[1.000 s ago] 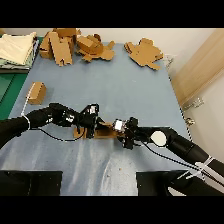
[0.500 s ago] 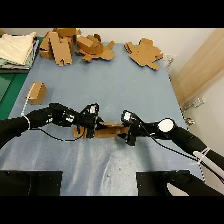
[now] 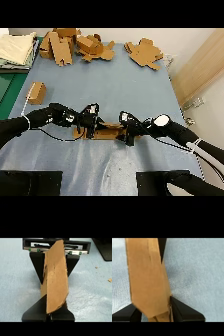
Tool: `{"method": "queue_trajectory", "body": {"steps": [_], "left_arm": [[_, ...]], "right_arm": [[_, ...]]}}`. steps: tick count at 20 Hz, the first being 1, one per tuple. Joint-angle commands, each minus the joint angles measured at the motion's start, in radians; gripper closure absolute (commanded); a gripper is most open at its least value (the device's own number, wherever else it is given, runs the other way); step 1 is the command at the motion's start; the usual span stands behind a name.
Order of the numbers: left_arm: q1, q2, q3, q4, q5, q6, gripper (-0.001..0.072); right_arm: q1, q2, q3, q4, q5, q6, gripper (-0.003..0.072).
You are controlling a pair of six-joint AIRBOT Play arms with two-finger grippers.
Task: Fold the box.
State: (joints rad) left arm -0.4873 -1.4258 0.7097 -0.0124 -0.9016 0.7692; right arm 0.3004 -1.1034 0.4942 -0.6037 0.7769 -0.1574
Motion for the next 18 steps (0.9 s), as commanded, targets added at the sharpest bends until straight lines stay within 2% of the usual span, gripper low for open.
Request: {"method": "queue_trajectory", "body": {"steps": [1,4,18], "left_arm": [[0.001,0.0,0.0,-0.002,0.0,-0.001,0.0696],[0.001,0.0,0.0,-0.002,0.0,-0.001,0.0696],[0.001,0.0,0.0,-0.003,0.0,-0.002,0.0696]], "right_arm": [[-0.001,-0.019,0.011,-0.042,0.018,-0.032,0.0158],[-0.001,-0.019,0.011,-0.103,0.02,-0.045,0.0157],[0.0,-0.018,0.011,-0.099,0.019,-0.044,0.0157]]}}
